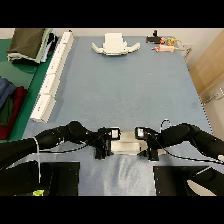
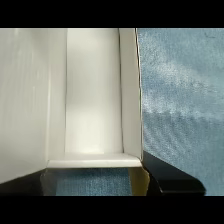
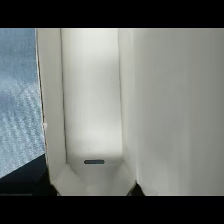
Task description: Fold the box.
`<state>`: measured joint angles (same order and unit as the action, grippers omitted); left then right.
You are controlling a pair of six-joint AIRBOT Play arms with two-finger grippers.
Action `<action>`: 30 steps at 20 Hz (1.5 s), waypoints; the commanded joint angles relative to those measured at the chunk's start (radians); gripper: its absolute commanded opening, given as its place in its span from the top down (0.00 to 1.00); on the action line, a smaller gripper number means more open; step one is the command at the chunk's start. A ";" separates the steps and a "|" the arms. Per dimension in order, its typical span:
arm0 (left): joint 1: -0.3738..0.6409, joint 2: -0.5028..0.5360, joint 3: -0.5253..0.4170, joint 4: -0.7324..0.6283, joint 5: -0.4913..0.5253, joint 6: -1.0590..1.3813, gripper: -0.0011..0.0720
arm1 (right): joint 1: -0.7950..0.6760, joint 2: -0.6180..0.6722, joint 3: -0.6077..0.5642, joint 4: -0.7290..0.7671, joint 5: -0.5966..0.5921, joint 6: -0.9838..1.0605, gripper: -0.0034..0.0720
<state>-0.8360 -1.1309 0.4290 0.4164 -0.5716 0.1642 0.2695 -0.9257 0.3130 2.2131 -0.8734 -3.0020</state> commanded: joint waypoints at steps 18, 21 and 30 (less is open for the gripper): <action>0.001 0.000 0.001 -0.001 -0.011 -0.001 0.19 | 0.000 0.000 0.000 0.000 0.000 0.001 0.26; 0.001 0.000 0.001 -0.001 -0.011 -0.001 0.19 | 0.000 0.000 0.001 0.000 0.001 0.001 0.26; 0.002 0.000 0.008 -0.001 -0.003 -0.001 0.15 | 0.000 0.000 0.000 0.000 0.001 0.001 0.26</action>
